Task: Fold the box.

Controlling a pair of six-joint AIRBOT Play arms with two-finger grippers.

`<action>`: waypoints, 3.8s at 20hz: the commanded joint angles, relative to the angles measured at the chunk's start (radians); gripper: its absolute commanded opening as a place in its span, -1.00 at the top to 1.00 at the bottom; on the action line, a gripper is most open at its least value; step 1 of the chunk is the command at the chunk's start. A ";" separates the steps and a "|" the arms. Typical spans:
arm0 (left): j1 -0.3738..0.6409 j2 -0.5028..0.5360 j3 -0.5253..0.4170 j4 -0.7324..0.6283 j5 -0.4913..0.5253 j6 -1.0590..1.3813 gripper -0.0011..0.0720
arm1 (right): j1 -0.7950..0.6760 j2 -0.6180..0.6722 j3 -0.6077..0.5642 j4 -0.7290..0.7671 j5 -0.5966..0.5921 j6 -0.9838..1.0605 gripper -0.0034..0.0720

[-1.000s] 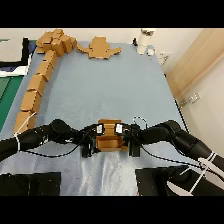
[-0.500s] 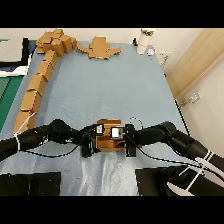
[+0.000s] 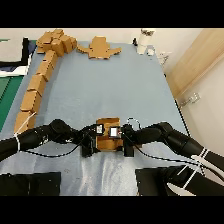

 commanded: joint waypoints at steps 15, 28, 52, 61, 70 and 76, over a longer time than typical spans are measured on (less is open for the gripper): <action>0.000 0.000 0.000 -0.001 0.000 -0.001 -0.38 | 0.001 0.186 0.032 -0.445 -0.203 0.848 0.87; 0.000 0.000 0.000 -0.001 0.000 -0.001 -0.38 | -0.294 0.063 -0.002 -0.217 -0.306 1.378 0.90; 0.000 0.000 0.000 -0.001 0.000 -0.001 -0.38 | -0.224 0.096 0.073 -0.014 -0.294 1.300 -0.19; 0.000 0.000 0.000 -0.001 0.000 -0.001 -0.38 | -0.065 -0.005 0.126 -0.106 -0.228 1.450 -0.19; 0.000 0.000 0.000 -0.001 0.000 -0.001 -0.38 | 0.307 -0.338 0.415 -0.548 -0.414 2.094 -0.19; 0.000 0.000 0.000 -0.001 0.000 -0.001 -0.38 | 0.350 -0.465 0.510 -0.592 -0.562 2.201 -0.01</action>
